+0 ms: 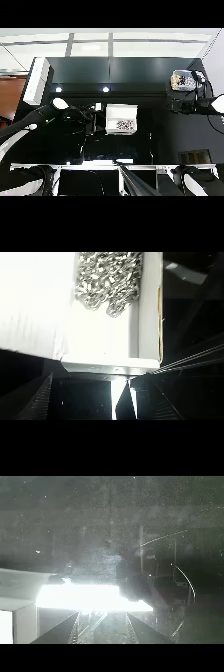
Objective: Fold the box and place the chain.
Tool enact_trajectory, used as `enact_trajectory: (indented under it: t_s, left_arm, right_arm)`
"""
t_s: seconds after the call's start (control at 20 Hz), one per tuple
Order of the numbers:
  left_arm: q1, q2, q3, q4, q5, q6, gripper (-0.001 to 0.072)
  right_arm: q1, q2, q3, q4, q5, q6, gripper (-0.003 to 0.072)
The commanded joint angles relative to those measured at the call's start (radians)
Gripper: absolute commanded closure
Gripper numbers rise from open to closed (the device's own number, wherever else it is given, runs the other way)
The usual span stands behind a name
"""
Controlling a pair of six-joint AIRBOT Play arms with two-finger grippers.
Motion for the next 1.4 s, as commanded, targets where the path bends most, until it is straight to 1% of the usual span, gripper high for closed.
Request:
enact_trajectory:
  t_s: [0.0,0.3,0.5,0.8,0.9,1.0,1.1,1.2,1.3,1.35]
  left_arm:
    - [-0.006,-0.023,0.0,-0.031,-0.022,0.035,-0.0005]
    - [-0.007,-0.023,0.0,-0.033,-0.03,0.034,-0.0005]
    - [-0.013,-0.023,0.0,-0.003,-0.033,0.004,-0.0005]
    - [-0.027,-0.023,0.0,0.0,-0.031,-0.045,-0.0005]
    - [-0.057,-0.024,0.0,0.0,-0.021,-0.045,-0.0005]
    - [-0.085,-0.024,0.0,-0.008,0.02,-0.045,-0.0005]
    - [-0.098,-0.024,0.0,-0.018,0.046,-0.047,-0.0004]
    - [-0.098,-0.024,0.0,-0.017,0.051,-0.048,-0.0003]
    - [-0.097,-0.024,0.0,-0.017,0.067,-0.048,0.0049]
    - [-0.097,-0.024,0.001,-0.017,0.077,-0.048,0.0148]
  right_arm:
    - [0.0,0.0,0.0,0.0,0.002,-0.001,0.0343]
    - [0.0,0.0,0.0,0.0,-0.003,-0.001,0.0343]
    - [0.0,0.0,0.0,0.0,-0.004,-0.001,0.0343]
    - [0.0,0.0,0.0,0.0,-0.003,-0.001,0.0343]
    - [0.0,0.0,0.0,0.0,-0.005,-0.001,0.0343]
    - [0.0,0.0,0.0,0.0,-0.005,-0.001,0.0343]
    - [0.0,0.0,0.0,0.0,-0.004,-0.002,0.0343]
    - [0.0,0.0,0.0,0.0,-0.004,-0.008,0.0343]
    - [0.01,0.0,-0.001,0.0,-0.015,-0.027,0.0343]
    - [0.022,0.0,-0.004,0.0,-0.032,-0.042,0.0343]
